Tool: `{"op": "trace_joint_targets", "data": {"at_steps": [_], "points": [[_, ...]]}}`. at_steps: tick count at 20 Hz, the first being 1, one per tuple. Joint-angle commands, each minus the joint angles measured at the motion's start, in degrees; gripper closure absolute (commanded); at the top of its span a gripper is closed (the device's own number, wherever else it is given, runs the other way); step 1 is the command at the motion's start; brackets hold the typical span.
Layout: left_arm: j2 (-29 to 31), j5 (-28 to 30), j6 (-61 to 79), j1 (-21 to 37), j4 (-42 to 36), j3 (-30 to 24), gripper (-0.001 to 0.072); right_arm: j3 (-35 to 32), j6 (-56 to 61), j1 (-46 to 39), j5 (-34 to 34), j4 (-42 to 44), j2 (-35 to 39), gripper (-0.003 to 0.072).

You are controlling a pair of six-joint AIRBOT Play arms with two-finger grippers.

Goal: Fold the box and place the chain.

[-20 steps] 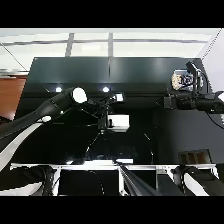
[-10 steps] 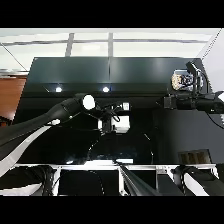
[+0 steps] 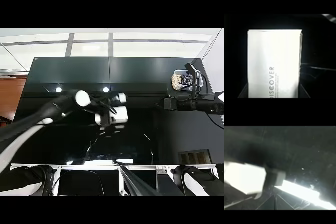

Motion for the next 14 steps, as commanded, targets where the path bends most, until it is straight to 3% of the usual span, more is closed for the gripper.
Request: {"op": "trace_joint_targets", "data": {"at_steps": [1,4,6,8,10,14], "points": [[3.8,0.6,-7.7,12.3,2.3,0.0,0.0492,0.0,0.0,0.0,0.8,-0.1,0.0,0.0664],[5.4,8.0,-16.5,26.4,1.0,0.3,0.0491,0.0,0.0,0.0,1.0,-0.1,0.0,0.0663],[3.2,10.1,-23.2,35.0,1.0,3.2,0.0491,0.0,0.0,0.0,1.0,-0.1,0.0,0.0664],[-2.4,3.7,-24.7,42.3,2.3,9.8,0.0491,0.0,0.0,0.0,1.0,-0.1,0.0,0.0664],[-9.9,-4.1,-29.5,47.6,8.1,19.8,0.0491,0.0,0.0,0.0,1.0,-0.1,0.0,0.0664],[-20.3,-1.1,-37.5,52.4,17.2,33.8,0.0491,0.0,0.6,0.0,0.8,-0.1,0.0,0.0663]]}}
